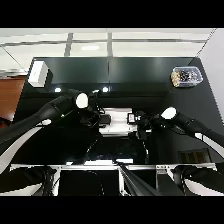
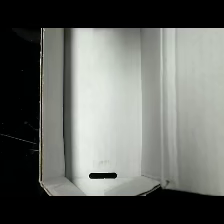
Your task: Fold the box and place the chain.
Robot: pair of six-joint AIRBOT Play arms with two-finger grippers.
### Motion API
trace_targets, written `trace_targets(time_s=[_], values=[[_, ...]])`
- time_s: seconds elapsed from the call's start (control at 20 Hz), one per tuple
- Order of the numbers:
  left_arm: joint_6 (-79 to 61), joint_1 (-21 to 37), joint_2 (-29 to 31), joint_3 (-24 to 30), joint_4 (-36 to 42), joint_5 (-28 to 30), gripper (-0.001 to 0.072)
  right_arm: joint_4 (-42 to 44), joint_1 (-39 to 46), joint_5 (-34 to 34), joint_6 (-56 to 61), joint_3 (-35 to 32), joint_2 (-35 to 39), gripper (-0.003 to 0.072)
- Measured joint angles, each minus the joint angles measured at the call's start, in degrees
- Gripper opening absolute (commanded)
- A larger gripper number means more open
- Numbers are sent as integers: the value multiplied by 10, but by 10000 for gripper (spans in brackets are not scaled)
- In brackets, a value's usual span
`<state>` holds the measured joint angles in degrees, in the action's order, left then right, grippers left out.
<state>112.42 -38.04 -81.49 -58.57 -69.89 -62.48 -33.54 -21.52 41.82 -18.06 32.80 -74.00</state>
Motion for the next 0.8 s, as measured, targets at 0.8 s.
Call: trace_targets(time_s=[0.8], values=[[181,-68,-49,-62,-152,-37,265,0,0,-2,1,0,0,473]])
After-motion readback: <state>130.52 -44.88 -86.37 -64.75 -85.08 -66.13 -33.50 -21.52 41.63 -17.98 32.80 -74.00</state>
